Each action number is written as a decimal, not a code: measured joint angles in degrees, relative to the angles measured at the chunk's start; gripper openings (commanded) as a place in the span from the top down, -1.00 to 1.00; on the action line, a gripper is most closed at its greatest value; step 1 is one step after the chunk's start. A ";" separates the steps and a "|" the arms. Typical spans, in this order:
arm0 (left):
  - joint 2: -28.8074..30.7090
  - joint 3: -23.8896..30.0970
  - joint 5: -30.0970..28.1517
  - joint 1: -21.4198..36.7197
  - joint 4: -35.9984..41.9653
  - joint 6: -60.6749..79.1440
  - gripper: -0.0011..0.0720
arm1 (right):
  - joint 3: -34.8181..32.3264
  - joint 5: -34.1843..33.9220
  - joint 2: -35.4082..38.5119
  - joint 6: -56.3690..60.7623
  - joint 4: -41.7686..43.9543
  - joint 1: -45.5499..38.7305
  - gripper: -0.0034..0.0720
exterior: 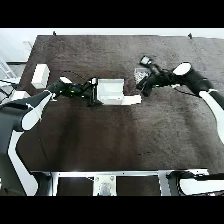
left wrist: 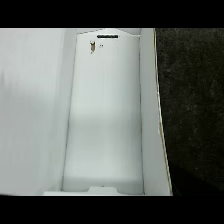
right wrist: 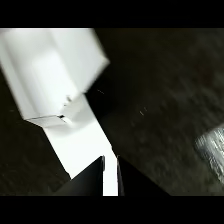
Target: Fold the box and place the chain.
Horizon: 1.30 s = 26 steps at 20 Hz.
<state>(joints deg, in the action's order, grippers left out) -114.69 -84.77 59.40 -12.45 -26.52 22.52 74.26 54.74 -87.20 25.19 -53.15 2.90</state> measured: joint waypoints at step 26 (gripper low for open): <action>0.00 0.00 0.02 0.00 0.00 0.00 -0.13 | -3.06 0.68 -11.80 27.58 11.76 -2.99 0.42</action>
